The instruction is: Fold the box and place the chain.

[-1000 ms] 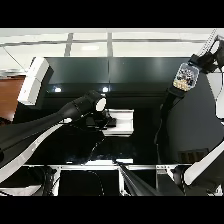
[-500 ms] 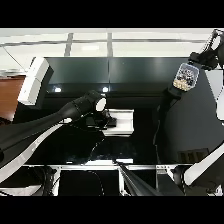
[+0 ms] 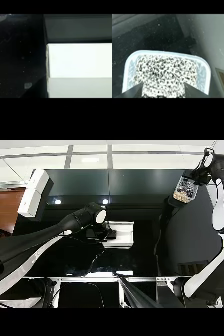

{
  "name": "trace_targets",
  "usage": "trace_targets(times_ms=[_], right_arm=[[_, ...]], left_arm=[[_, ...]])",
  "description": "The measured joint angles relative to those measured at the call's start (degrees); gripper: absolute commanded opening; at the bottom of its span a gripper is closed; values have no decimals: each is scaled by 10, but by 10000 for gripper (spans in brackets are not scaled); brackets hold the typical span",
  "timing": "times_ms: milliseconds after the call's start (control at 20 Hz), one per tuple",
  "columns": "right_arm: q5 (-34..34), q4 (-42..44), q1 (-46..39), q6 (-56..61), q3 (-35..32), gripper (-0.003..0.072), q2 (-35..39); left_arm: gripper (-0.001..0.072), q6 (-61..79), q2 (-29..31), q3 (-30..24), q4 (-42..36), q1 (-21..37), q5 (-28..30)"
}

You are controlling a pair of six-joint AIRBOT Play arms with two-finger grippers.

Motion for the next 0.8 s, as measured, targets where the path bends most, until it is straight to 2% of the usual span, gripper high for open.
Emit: trace_targets(times_ms=[200, 300, 350, 400, 600, 800], right_arm=[[-19, 0, 0, 0, 0, 550, -22], [-22, 0, 0, -2, 0, 152, -28], [-22, 2, 0, -2, 0, 54, -29], [-17, 1, 0, 0, 0, 20, -28], [8, -2, 0, -19, -1, 19, 6], [43, 2, 1, -63, -1, 18, 83]], left_arm=[[32, 0, 0, 0, 0, 0, 1], [33, -1, 0, 0, 0, 0, 1], [33, -1, 0, 0, 0, 0, 0], [32, -1, 0, 0, -1, 0, 1], [32, -1, 0, 0, -7, 0, 0], [33, -1, 0, 0, -10, 0, 0]])
